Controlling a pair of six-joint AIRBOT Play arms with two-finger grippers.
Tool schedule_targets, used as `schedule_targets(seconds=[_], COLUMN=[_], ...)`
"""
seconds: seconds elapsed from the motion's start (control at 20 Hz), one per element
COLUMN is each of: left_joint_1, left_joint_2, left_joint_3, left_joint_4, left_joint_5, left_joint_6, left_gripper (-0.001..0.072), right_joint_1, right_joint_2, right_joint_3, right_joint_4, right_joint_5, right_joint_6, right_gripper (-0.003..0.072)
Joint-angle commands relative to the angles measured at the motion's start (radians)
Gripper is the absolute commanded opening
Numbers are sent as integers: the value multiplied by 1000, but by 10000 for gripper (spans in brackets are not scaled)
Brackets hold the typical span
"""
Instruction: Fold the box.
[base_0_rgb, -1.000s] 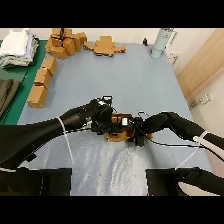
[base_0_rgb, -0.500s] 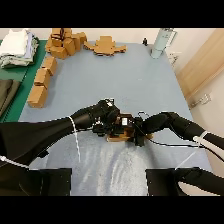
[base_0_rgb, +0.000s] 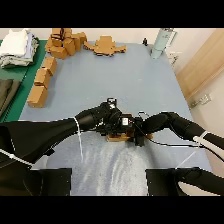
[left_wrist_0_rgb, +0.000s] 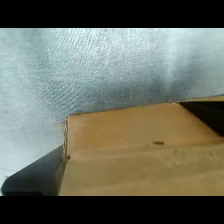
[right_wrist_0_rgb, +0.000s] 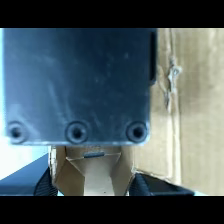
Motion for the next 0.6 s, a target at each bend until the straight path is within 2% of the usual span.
schedule_targets(seconds=[0.0, 0.05, 0.1, 0.55], left_joint_1=[-1, 0, -1, -1], left_joint_2=[-13, -14, -14, -14], left_joint_3=[1, 1, 1, 1], left_joint_4=[-3, -3, -2, -5], left_joint_5=[11, 11, 16, -3], left_joint_6=[0, 0, 3, 2], left_gripper=[404, 150, 12, 13], right_joint_1=[0, 0, 0, 0], right_joint_2=[0, 0, 0, 0], right_joint_3=[0, 0, 0, 0], right_joint_4=[0, 0, 0, 0], right_joint_5=[0, 0, 0, 0], right_joint_6=[0, 0, 0, 0], right_gripper=[508, 508, 508, 508])
